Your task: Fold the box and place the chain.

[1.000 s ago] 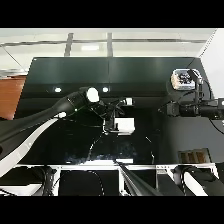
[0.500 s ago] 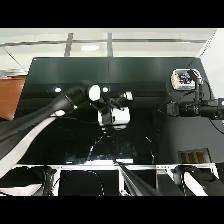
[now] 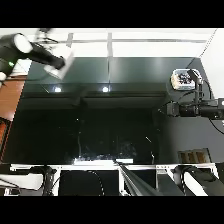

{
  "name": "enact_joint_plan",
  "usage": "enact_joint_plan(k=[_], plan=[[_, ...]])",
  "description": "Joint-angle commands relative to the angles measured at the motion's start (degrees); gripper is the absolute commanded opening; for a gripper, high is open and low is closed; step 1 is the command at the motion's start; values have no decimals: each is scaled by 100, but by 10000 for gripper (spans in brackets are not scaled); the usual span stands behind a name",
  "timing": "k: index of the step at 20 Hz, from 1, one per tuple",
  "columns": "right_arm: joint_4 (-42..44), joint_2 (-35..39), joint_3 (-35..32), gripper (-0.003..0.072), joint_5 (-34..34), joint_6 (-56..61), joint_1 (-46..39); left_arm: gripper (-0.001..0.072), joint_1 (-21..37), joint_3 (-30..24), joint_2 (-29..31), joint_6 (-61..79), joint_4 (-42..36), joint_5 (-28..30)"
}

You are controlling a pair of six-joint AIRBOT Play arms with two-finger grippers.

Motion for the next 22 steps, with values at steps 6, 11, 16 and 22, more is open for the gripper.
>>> enact_joint_plan(k=[6, 11, 16, 22], plan=[[4, 4, -2, 50, -9, 42, -2, 387, 1945, 2332, -2280, -306, -131, -9], [4, 4, -2, 50, -229, 44, -4, 387, 2098, 2461, -3008, -55, -356, -417], [4, 4, -2, 50, -254, 61, -2, 714, 2031, 2656, -3047, -55, -619, -483], [-31, 0, -33, 50, -778, -107, 376, 222, 1895, 2715, -1572, -1631, -494, -1139]])
